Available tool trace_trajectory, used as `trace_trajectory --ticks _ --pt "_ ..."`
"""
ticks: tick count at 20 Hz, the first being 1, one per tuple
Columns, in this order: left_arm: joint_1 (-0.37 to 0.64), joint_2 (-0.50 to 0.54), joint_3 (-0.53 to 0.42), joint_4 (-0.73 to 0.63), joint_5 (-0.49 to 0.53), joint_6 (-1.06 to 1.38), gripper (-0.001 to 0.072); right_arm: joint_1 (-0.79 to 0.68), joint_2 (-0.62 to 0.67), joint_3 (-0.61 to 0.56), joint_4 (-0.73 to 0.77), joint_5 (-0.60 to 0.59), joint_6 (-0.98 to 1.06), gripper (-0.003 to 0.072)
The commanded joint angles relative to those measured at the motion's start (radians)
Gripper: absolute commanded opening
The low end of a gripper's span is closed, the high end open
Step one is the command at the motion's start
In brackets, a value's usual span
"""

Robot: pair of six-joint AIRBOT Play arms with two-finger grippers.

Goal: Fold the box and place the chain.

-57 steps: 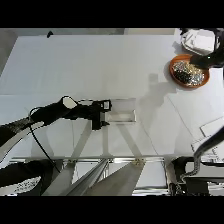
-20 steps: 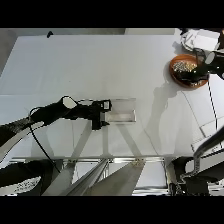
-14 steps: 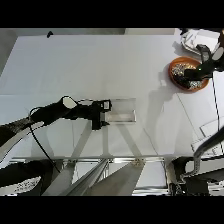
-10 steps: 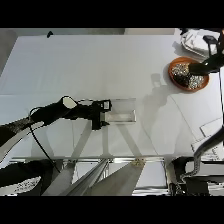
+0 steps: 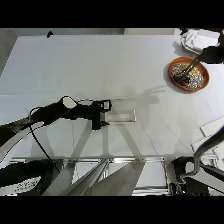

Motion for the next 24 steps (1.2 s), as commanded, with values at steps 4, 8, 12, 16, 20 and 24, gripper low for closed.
trace_trajectory --ticks 4,8,12,16,20,24 --pt "0.0 0.0 0.0 0.0 0.0 0.0 0.0132 0.017 0.172 0.0 0.12 0.159 -0.027 0.0011" --pt "0.0 0.0 0.0 0.0 0.0 0.0 0.0132 0.077 0.258 0.0 0.169 0.273 -0.039 0.0011" --pt "0.0 0.0 0.0 0.0 0.0 0.0 0.0132 0.177 0.315 0.0 0.205 0.347 -0.037 0.0011" --pt "0.0 0.0 0.0 0.0 0.0 0.0 0.0132 0.294 0.35 -0.025 0.205 0.397 -0.026 0.0011" --pt "0.0 0.0 0.0 0.0 0.0 0.0 0.0132 0.406 0.403 -0.174 0.202 0.333 -0.016 0.0011" --pt "0.0 0.0 0.0 0.0 0.0 0.0 0.0132 0.466 0.422 -0.354 0.196 0.225 -0.02 0.0011"
